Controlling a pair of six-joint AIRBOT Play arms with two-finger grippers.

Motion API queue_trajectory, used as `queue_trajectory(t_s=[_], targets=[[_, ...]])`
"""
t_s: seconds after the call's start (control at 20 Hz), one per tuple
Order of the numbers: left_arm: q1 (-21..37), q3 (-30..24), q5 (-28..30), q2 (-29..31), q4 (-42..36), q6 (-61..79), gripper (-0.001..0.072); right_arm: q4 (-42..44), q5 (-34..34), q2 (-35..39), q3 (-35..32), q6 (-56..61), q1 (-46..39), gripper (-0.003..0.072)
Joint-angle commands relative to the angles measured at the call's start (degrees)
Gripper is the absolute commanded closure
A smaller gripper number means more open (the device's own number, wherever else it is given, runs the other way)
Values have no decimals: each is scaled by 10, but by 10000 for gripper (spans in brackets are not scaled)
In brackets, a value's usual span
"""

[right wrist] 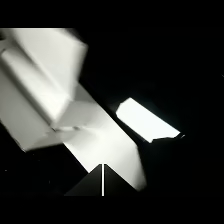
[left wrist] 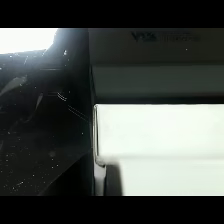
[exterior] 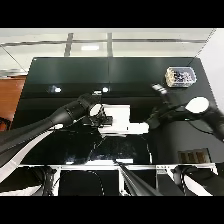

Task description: Fold the box and place the chain.

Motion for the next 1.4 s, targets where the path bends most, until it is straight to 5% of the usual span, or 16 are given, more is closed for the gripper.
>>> queue_trajectory(t_s=[0.0,0.15,0.3,0.55,0.75,0.85,0.9,1.15,1.25,1.35], targets=[[0,0,-1,0,1,1,683,-11,72,29,-32,169,-158,672],[0,0,1,0,1,1,683,59,10,4,-126,207,-202,672],[0,0,1,0,1,1,683,125,-16,-46,-162,186,-125,672],[0,0,1,0,1,1,683,154,-95,-83,-127,184,29,672],[0,0,1,0,1,1,683,148,-45,-83,-55,175,34,645],[0,0,1,0,1,1,683,147,-22,-83,-31,171,34,127],[0,0,0,0,1,1,683,148,-15,-83,-22,163,34,59],[0,0,0,0,1,1,683,172,-12,-83,-15,161,57,71],[0,0,1,0,1,1,683,172,-24,-83,-15,167,81,210],[0,0,1,0,1,1,683,171,-45,-83,-15,186,102,219]])
